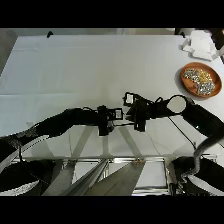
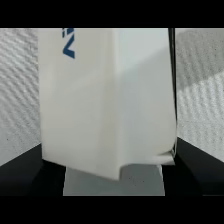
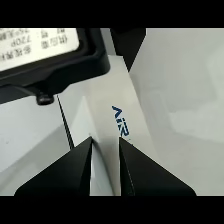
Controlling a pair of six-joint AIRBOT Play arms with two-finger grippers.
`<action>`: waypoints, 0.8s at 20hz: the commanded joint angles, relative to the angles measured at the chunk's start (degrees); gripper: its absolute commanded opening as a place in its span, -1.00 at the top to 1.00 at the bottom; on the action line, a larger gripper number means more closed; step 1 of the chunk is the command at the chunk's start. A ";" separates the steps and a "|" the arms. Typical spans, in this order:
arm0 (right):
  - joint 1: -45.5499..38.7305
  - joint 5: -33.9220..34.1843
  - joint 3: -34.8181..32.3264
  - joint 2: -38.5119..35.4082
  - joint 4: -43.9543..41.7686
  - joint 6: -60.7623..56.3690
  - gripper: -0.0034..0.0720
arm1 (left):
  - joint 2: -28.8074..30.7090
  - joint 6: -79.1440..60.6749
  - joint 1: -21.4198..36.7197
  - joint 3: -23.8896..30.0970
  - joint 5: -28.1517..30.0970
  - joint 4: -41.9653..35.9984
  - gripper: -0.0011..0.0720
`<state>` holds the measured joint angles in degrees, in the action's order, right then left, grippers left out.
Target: Fold the box and place the chain.
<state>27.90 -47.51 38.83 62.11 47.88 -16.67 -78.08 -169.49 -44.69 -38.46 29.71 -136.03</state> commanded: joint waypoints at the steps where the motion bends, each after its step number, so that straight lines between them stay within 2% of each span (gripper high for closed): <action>1: 0.02 0.24 -0.39 0.57 -0.33 -0.02 0.50 | 0.00 -0.04 -0.04 0.00 0.07 0.04 0.60; 11: 0.02 0.83 -1.97 0.57 -0.79 -1.77 0.50 | 0.00 -0.04 -0.04 0.00 0.07 0.04 0.60; 16: 0.02 3.54 -1.99 0.57 -3.80 -3.08 0.51 | 0.00 -0.04 -0.04 0.00 0.07 0.02 0.60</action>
<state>27.90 -45.78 36.88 62.65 45.71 -19.00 -78.08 -169.45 -44.69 -38.46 29.85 -136.05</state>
